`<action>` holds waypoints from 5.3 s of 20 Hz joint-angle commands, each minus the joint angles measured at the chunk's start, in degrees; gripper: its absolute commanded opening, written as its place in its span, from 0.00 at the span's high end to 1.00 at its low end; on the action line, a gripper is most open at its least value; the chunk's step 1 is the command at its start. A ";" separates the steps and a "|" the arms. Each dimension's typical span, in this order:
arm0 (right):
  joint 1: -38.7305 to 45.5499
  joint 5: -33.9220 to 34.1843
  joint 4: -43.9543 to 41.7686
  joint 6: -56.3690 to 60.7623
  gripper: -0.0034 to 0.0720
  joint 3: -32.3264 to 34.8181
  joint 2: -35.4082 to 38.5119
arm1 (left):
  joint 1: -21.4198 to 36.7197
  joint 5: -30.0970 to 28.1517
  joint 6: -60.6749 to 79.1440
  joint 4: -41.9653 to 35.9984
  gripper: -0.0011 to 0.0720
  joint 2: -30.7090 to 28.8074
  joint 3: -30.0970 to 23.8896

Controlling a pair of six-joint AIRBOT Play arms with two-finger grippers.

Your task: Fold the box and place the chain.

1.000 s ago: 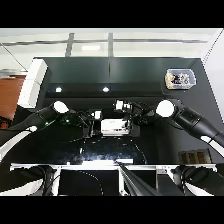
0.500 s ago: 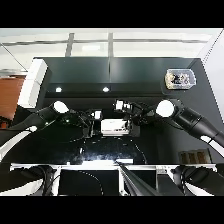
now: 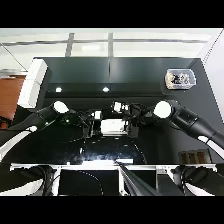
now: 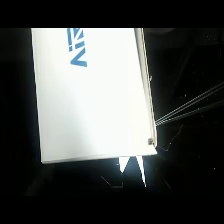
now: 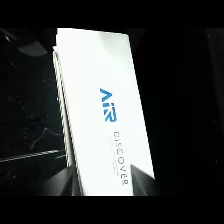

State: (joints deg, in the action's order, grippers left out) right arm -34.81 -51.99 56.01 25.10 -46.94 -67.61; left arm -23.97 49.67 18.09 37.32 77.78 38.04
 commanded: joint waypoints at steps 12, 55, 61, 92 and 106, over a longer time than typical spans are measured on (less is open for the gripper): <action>-0.20 -0.72 -0.04 0.24 0.48 0.35 -0.04 | -0.02 -0.02 -0.04 -0.04 0.29 0.02 0.02; 8.15 -5.81 -16.98 49.18 0.91 0.83 -11.69 | -0.02 -0.15 -0.07 -0.04 0.29 0.02 0.02; 10.60 -8.41 -15.78 46.73 0.90 -0.55 -3.48 | 0.13 0.72 -0.96 0.66 0.29 -0.46 0.07; 28.72 -5.35 -2.12 49.92 0.91 -3.23 7.19 | -14.08 0.22 -30.58 5.75 0.01 2.86 15.50; 28.72 -4.26 -1.97 49.92 0.91 -3.23 7.19 | -16.85 -4.87 -32.04 8.66 0.01 7.13 15.32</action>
State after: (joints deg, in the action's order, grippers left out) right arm -6.09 -56.69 54.06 75.02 -50.13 -60.42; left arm -39.62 47.05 -13.93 45.54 83.18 53.36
